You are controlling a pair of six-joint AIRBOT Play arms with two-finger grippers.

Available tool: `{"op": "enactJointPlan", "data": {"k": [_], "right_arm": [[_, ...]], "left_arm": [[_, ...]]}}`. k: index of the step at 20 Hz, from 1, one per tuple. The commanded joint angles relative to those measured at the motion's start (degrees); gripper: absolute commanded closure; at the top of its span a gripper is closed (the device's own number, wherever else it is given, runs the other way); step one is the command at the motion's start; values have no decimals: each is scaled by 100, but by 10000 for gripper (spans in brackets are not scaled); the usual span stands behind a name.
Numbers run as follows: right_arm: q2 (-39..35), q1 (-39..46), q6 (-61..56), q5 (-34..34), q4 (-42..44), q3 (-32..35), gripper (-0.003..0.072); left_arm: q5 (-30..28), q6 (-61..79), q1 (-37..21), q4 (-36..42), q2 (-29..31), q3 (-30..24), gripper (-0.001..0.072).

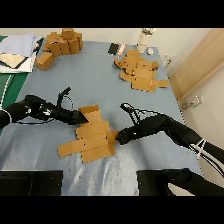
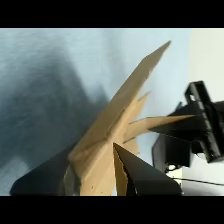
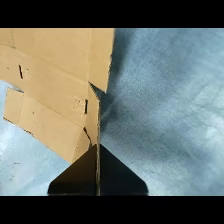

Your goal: Fold the box.

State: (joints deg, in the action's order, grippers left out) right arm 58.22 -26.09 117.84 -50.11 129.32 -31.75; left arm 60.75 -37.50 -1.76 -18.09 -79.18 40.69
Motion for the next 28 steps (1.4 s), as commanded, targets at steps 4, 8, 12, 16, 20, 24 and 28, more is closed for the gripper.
{"op": "enactJointPlan", "data": {"k": [4, 8, 12, 16, 20, 24, 28], "right_arm": [[4, -9, -83, 13, -52, 4, 684], [4, -9, -83, 70, -50, 4, 679], [2, 153, -184, 315, -341, -94, 271], [-9, 852, -1464, 57, -1644, -800, 277], [-9, 1172, -1696, -404, -1703, -1364, 683], [-9, 999, -1908, -332, -1554, -1370, 684], [-7, 636, -2153, -46, -1622, -1364, 683]], "left_arm": [[450, 656, -11, 328, -76, -4, 546], [645, 1117, -4, 326, -83, -4, 697], [658, 1886, 2, 358, -74, 105, 698], [334, 2459, 225, 437, 164, 498, 700], [-953, 3836, 879, 509, 466, 428, 699], [-1106, 5084, 1263, 802, 461, 140, 698], [-850, 6039, 1281, 1346, 461, -256, 698]]}}
